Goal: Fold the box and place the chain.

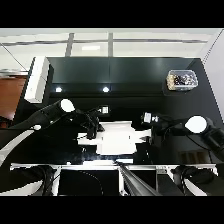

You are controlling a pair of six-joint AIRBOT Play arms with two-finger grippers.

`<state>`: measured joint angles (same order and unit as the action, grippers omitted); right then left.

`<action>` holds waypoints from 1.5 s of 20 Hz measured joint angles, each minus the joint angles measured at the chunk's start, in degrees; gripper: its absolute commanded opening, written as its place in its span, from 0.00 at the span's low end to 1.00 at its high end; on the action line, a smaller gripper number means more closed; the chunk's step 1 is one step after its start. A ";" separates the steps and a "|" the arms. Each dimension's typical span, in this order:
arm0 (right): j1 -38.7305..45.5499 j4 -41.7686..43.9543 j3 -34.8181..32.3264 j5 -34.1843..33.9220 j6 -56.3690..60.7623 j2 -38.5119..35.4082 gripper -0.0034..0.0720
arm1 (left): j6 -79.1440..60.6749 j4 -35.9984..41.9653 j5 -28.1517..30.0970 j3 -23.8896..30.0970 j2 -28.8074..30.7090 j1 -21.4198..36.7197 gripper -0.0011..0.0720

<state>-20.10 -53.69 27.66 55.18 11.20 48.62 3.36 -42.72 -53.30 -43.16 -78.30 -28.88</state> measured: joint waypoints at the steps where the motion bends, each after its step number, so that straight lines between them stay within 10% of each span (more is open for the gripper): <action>1: -0.87 0.02 -0.61 -0.17 -0.52 0.28 0.98 | -0.11 0.00 0.15 0.04 -0.02 0.00 0.06; 30: -15.85 5.35 -4.07 -8.79 -8.09 7.58 0.98 | -0.35 -0.33 0.72 0.07 -0.09 -0.07 0.06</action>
<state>-35.94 -48.34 23.59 46.39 3.11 56.21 3.01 -43.05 -52.58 -43.09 -78.39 -28.95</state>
